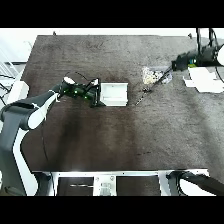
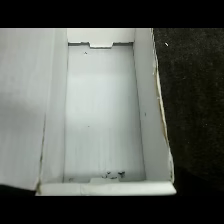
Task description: Fold the box and place the chain.
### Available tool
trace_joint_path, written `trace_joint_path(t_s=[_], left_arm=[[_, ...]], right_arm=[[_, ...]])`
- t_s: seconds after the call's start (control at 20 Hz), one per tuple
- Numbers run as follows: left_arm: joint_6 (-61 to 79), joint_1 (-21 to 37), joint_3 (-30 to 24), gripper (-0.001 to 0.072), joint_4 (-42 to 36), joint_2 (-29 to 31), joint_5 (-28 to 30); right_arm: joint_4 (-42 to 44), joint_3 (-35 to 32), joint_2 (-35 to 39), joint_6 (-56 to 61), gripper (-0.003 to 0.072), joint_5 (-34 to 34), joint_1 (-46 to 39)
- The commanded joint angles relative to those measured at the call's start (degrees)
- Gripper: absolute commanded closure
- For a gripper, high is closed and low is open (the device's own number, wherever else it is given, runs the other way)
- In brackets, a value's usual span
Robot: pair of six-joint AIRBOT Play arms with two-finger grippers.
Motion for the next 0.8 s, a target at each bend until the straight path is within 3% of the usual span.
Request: trace_joint_path(t_s=[0.0,0.35,0.45,0.65,0.75], left_arm=[[0.0,0.0,0.0,0.0302,0.0,0.0,0.0],[0.0,0.0,0.0,0.0302,0.0,0.0,0.0],[0.0,0.0,0.0,0.0302,0.0,0.0,0.0],[0.0,0.0,0.0,0.0302,0.0,0.0,0.0],[0.0,0.0,0.0,0.0302,0.0,0.0,0.0]], right_arm=[[-0.8,-7.6,0.0,4.7,0.0675,2.9,-4.3],[3.3,-22.2,0.0,4.5,0.0656,-0.9,-3.1],[4.0,-23.6,0.0,4.5,0.0183,-2.5,-3.1],[17.8,-23.1,-0.1,4.4,0.0195,-9.7,-2.6],[19.9,-23.1,-1.1,4.5,0.0198,-14.2,-0.2]])
